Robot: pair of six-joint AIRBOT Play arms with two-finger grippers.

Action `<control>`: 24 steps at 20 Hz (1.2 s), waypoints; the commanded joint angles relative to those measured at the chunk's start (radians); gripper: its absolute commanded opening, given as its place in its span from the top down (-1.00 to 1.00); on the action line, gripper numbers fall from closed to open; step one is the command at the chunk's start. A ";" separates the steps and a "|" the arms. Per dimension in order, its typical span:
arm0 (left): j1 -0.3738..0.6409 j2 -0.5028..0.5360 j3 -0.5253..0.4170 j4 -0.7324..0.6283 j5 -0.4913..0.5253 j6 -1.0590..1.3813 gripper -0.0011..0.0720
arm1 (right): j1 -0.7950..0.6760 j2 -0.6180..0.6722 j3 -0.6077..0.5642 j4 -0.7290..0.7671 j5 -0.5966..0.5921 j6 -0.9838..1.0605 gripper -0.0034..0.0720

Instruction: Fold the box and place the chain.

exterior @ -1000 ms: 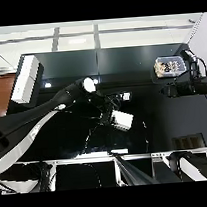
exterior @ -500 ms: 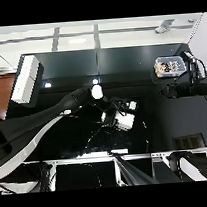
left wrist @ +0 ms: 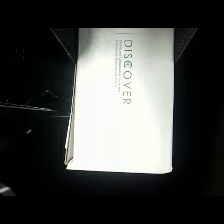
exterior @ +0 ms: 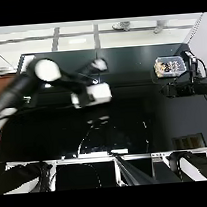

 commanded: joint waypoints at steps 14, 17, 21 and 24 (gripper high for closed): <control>1.005 0.463 -0.499 0.068 -0.052 -0.385 0.18 | 0.000 0.000 0.000 0.001 -0.019 0.000 0.88; 1.113 0.463 -0.544 0.070 -0.038 -0.310 0.18 | 0.000 0.000 0.000 0.001 -0.023 0.000 0.87; 1.194 0.463 -0.631 0.080 0.026 -0.201 0.18 | 0.000 0.000 0.000 0.002 -0.032 0.004 0.87; 1.201 0.456 -0.651 0.150 0.094 -0.176 0.18 | 0.000 0.000 0.000 0.003 -0.039 0.004 0.88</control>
